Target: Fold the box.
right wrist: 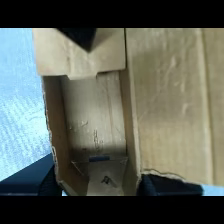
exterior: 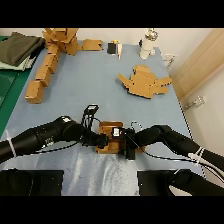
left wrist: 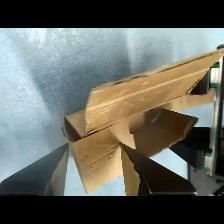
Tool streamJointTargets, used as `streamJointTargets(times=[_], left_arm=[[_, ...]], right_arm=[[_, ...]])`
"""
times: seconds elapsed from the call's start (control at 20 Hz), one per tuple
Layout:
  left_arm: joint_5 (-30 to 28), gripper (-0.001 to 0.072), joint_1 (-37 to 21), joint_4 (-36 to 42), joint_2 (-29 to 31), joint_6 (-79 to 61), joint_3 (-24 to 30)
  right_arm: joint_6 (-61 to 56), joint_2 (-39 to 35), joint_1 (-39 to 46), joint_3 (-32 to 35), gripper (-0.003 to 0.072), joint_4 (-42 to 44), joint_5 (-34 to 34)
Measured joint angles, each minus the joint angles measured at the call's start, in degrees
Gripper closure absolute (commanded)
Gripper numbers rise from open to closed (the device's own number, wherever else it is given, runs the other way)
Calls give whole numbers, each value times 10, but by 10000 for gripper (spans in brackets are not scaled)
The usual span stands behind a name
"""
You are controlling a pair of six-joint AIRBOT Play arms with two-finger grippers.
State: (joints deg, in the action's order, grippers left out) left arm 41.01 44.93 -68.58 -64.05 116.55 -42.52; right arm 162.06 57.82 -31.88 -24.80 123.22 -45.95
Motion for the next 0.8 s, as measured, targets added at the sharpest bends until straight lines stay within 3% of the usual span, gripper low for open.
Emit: streamJointTargets(times=[0.25, 0.8], left_arm=[[50, 208, 45, -101, -19, 132, -33], [112, 208, 80, -168, -50, 221, -69]], right_arm=[[0, 0, 0, 0, 185, 0, 0], [0, 0, 0, 0, 185, 0, 0]])
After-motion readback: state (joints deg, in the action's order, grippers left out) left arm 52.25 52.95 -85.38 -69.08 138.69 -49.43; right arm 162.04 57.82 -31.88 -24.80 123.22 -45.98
